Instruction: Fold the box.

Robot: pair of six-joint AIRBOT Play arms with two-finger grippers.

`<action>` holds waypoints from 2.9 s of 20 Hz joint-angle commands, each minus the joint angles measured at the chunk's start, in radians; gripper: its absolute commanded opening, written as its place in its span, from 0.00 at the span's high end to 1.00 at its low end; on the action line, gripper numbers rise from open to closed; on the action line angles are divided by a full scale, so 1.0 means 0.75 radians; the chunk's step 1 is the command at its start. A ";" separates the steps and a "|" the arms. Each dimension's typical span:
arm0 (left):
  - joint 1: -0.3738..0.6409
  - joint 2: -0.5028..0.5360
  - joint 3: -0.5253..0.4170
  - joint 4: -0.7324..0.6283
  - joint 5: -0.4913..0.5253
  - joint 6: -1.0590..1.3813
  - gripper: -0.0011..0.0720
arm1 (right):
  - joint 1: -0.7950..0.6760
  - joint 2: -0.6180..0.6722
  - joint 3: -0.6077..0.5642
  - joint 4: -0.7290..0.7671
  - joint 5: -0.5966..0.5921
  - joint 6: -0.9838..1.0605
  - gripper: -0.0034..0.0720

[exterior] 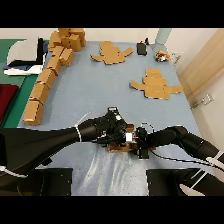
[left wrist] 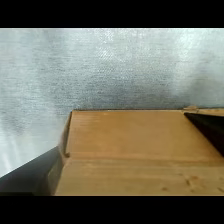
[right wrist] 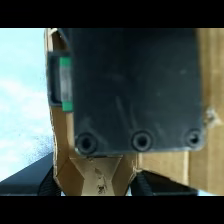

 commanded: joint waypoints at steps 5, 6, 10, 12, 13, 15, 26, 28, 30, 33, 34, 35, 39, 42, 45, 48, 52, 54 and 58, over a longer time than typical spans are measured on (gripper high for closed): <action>0.006 -0.005 0.018 0.067 -0.116 0.007 0.33 | -0.001 0.001 0.001 -0.001 0.001 0.001 0.28; 0.006 -0.009 0.018 0.072 -0.112 0.008 0.49 | -0.001 0.001 0.001 -0.001 0.001 0.001 0.28; -0.018 -0.046 0.017 0.076 -0.078 0.015 0.49 | -0.001 0.001 0.001 -0.001 0.001 0.001 0.28; -0.027 -0.050 0.017 0.094 -0.074 0.015 0.49 | -0.001 0.001 0.001 -0.001 0.001 0.001 0.28; -0.027 -0.050 0.017 0.096 -0.078 0.015 0.59 | -0.001 0.001 0.001 -0.001 0.001 0.001 0.28; -0.027 -0.050 0.017 0.100 -0.077 0.019 0.85 | -0.001 0.001 0.001 -0.001 0.001 0.001 0.28; -0.027 -0.050 0.017 0.102 -0.085 0.024 0.96 | -0.001 0.001 0.001 -0.001 0.001 0.001 0.28; -0.027 -0.049 0.019 0.101 -0.086 0.025 0.96 | -0.001 0.001 0.001 -0.001 0.001 0.001 0.28; -0.027 -0.049 0.019 0.094 -0.089 0.027 0.49 | -0.001 0.001 0.001 -0.001 0.001 0.001 0.28; -0.026 -0.049 0.020 0.062 -0.088 0.026 0.33 | -0.001 0.001 0.001 -0.001 0.001 0.001 0.28; -0.026 -0.049 0.023 0.048 -0.087 0.026 0.33 | -0.001 0.001 0.001 -0.001 0.001 0.001 0.28; -0.025 -0.049 0.030 0.038 -0.090 0.027 0.33 | -0.001 0.001 0.001 -0.001 0.001 0.001 0.28; 0.006 -0.045 0.091 -0.040 -0.201 0.068 0.33 | -0.001 0.001 0.001 -0.001 0.001 0.001 0.28; 0.065 -0.022 0.140 -0.116 -0.284 0.133 0.33 | -0.001 0.001 0.001 -0.001 0.001 0.001 0.28; 0.162 -0.008 0.167 -0.230 -0.361 0.221 0.33 | -0.001 0.001 0.001 -0.001 0.001 0.001 0.28; 0.273 -0.008 0.176 -0.360 -0.400 0.332 0.33 | -0.001 0.001 0.001 -0.001 0.001 0.001 0.28; 0.450 -0.008 0.221 -0.594 -0.428 0.554 0.33 | -0.001 0.001 0.001 -0.001 0.001 0.001 0.28; 0.527 -0.008 0.262 -0.640 -0.463 0.662 0.33 | -0.001 0.001 0.001 -0.001 0.001 0.001 0.28; 0.689 -0.008 0.304 -0.638 -0.607 0.917 0.33 | -0.001 0.001 0.001 -0.001 0.001 0.001 0.28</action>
